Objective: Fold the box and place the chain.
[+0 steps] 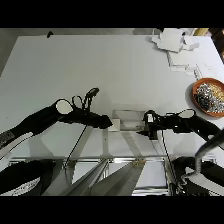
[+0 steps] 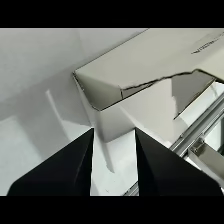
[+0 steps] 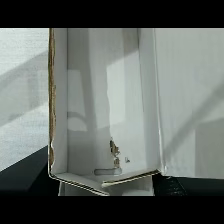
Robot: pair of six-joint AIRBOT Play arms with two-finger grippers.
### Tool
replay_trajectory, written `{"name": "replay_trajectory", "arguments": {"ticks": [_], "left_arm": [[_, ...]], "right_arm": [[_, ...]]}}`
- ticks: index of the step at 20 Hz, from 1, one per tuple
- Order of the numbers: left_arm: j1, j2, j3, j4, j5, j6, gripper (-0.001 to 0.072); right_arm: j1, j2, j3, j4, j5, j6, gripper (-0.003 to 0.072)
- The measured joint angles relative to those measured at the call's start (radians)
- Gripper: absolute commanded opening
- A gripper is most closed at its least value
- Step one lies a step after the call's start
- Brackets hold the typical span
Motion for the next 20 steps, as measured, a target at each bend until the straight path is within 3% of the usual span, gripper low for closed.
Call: {"name": "replay_trajectory", "arguments": {"ticks": [11, 20], "left_arm": [[-0.059, 0.0, 0.0, 0.005, 0.074, -0.029, 0.0296], [-0.127, -0.006, 0.064, 0.209, 0.148, -0.256, 0.0296]], "right_arm": [[0.0, 0.0, 0.0, 0.0, 0.0, 0.0, 0.0414], [0.0, 0.0, 0.0, 0.0, 0.0, 0.0, 0.0414]]}}
